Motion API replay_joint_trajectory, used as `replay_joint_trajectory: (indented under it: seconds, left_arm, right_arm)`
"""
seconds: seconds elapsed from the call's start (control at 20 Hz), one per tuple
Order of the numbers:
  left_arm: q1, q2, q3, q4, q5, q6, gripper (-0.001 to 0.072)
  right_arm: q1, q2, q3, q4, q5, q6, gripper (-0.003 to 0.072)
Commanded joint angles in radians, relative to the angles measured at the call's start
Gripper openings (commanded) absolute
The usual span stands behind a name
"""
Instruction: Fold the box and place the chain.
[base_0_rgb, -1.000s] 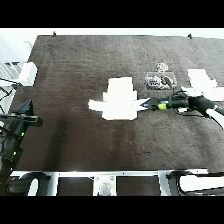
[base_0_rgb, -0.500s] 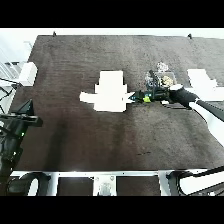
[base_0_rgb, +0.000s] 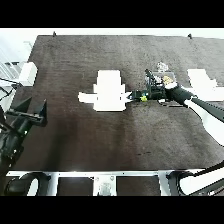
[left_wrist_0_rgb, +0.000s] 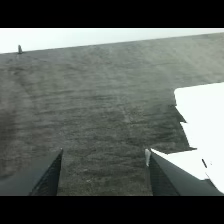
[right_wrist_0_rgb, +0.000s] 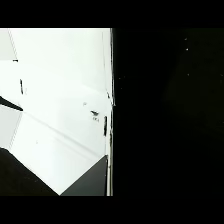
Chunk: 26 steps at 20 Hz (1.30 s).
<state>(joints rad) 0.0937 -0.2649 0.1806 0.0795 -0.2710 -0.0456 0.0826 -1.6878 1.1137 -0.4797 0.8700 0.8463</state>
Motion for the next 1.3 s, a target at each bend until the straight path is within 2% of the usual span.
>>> replay_joint_trajectory:
  seconds: [0.0,0.2,0.35,0.45,0.65,0.7,0.85,0.95,1.25]
  left_arm:
    - [0.0,-0.211,0.122,0.05,-0.089,0.002,0.0598]
    - [0.0,-0.573,0.356,0.069,-0.277,0.002,0.0599]
    - [-0.001,-0.801,0.557,0.141,-0.421,-0.068,0.0598]
    - [-0.001,-0.943,0.708,0.22,-0.513,-0.175,0.0597]
    - [-0.008,-1.236,1.074,0.417,-0.803,-0.441,0.0598]
    - [-0.025,-1.292,1.159,0.47,-0.842,-0.489,0.0598]
    - [-0.106,-1.444,1.398,0.674,-0.911,-0.64,0.0598]
    - [-0.154,-1.531,1.527,0.793,-0.943,-0.715,0.0598]
    - [-0.199,-1.745,1.76,0.803,-0.996,-0.788,0.0597]
  right_arm:
    - [0.001,-0.002,0.002,0.001,-0.003,0.01,0.0009]
    - [0.009,-0.002,0.002,0.0,-0.002,0.006,0.0009]
    - [0.009,-0.002,0.002,0.0,-0.003,0.006,0.0009]
    - [0.009,-0.002,0.002,0.0,-0.003,-0.013,0.0009]
    - [0.008,-0.002,0.002,0.0,-0.006,-0.013,0.001]
    - [0.008,-0.002,0.002,0.0,-0.006,-0.013,0.001]
    - [0.008,-0.002,0.002,0.0,-0.006,-0.013,0.001]
    - [0.008,-0.002,0.002,0.0,-0.006,-0.013,0.001]
    - [0.008,-0.002,0.002,-0.003,-0.005,-0.013,0.001]
